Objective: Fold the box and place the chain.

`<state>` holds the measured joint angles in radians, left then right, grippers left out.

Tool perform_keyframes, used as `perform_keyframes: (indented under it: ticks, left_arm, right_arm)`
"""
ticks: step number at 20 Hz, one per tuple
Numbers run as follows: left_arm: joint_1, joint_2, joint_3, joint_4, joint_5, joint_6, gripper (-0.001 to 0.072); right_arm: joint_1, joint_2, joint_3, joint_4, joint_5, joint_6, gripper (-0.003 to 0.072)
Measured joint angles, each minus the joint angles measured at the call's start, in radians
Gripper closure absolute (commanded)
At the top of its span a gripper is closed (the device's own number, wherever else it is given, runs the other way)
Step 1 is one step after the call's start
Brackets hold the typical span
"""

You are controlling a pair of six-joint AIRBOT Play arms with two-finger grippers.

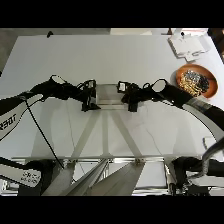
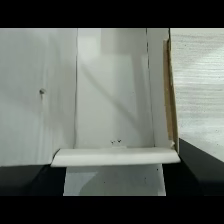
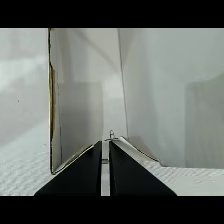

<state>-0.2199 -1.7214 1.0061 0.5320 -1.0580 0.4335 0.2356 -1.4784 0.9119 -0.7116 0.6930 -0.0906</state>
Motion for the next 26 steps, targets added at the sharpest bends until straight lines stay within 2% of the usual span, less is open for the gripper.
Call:
perform_keyframes:
  ticks: [4, 8, 11, 15, 21, 26]
  left_arm:
    - [0.000, 0.000, 0.000, 0.000, 0.000, 0.000, 0.0333]
    - [0.000, 0.000, 0.000, 0.001, -0.001, 0.000, 0.0333]
    - [0.000, 0.000, 0.000, 0.001, -0.001, 0.000, 0.0333]
    - [0.000, 0.000, 0.000, 0.001, -0.001, 0.000, 0.0333]
    - [0.000, 0.000, 0.000, 0.001, -0.001, 0.000, 0.0333]
    - [0.000, 0.000, 0.000, 0.001, -0.001, 0.000, 0.0333]
  right_arm:
    - [0.000, 0.067, 0.000, -0.061, -0.001, 0.086, 0.0653]
    - [-0.004, 0.134, 0.000, -0.209, -0.003, 0.237, 0.0672]
    - [-0.045, 0.163, 0.000, -0.300, -0.003, 0.423, 0.0672]
    - [-0.166, 0.177, 0.000, -0.349, 0.007, 0.703, 0.0676]
    - [-0.337, 0.135, 0.000, -0.366, 0.150, 1.067, 0.0679]
    - [-0.373, 0.022, -0.001, -0.233, 0.315, 1.145, 0.0679]
